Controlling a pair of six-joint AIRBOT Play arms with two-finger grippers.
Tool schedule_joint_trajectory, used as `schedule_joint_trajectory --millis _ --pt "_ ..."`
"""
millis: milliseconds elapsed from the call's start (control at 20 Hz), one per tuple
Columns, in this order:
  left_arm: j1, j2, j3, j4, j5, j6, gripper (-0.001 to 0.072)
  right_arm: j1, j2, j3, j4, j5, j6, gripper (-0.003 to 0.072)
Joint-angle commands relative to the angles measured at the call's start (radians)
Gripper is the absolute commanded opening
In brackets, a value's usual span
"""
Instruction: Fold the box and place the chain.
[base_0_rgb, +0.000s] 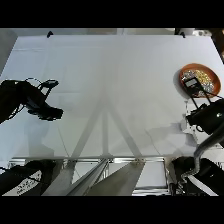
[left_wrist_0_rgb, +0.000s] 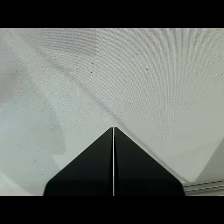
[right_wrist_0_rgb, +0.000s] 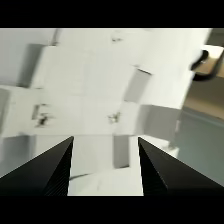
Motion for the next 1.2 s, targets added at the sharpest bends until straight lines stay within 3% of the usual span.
schedule_joint_trajectory --millis 0,100,200,250,350,600,800,950,1150 --pt "0.001 0.001 0.0 0.0 0.0 0.0 0.0013 -0.197 0.003 0.006 -0.159 0.013 -0.104 0.0455" --pt "0.001 0.001 0.0 0.0 0.0 0.0 0.0013 -0.413 0.003 0.006 -0.153 -0.07 -0.146 0.0544" --pt "0.001 0.001 0.0 0.0 0.0 0.0 0.0013 -0.603 0.001 0.006 -0.078 -0.195 -0.109 0.0556" --pt "0.001 0.001 0.0 0.0 0.0 0.0 0.0013 -0.674 -0.005 0.006 -0.06 -0.255 -0.109 0.0593" --pt "0.001 0.001 0.0 0.0 0.0 0.0 0.0013 -0.766 -0.04 0.006 -0.059 -0.343 -0.119 0.0598" --pt "0.001 0.001 0.0 0.0 0.0 0.0 0.0013 -0.832 -0.278 0.025 -0.047 -0.347 -0.216 0.0597" --pt "0.001 0.001 0.0 0.0 0.0 0.0 0.0013 -0.946 -0.426 0.142 -0.053 -0.319 -0.224 0.0551" --pt "0.001 0.001 0.0 0.0 0.0 0.0 0.0013 -1.064 -0.502 0.224 0.085 -0.306 -0.319 0.0465" --pt "0.001 0.001 0.0 0.0 0.0 0.0 0.0013 -1.143 -0.56 0.249 0.212 -0.329 -0.442 0.0462"
